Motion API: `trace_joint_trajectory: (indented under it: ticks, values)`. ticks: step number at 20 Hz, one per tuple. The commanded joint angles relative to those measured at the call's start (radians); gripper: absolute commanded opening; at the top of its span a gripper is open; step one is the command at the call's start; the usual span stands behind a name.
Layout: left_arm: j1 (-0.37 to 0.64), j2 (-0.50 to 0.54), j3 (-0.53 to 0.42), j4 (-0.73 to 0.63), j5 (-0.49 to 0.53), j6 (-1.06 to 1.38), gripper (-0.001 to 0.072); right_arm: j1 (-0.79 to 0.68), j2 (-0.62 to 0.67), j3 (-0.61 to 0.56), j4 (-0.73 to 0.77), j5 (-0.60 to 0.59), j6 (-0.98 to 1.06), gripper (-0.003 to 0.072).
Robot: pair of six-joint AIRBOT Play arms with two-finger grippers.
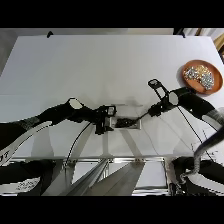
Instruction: Fold the box and place the chain.
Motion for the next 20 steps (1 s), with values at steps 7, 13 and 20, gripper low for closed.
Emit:
trace_joint_trajectory:
  ticks: [7, 13, 20]
  values:
    - [0.0, 0.0, 0.0, 0.0, 0.0, 0.0, 0.0253, 0.009, -0.001, 0.0, 0.043, -0.009, -0.048, 0.0009]
    - [0.0, 0.0, 0.0, 0.0, 0.0, 0.0, 0.0253, 0.032, 0.123, 0.0, 0.043, 0.016, -0.053, 0.0008]
    - [0.0, 0.0, 0.0, 0.0, 0.0, 0.0, 0.0253, 0.032, 0.531, 0.0, 0.179, 0.148, -0.216, 0.0008]
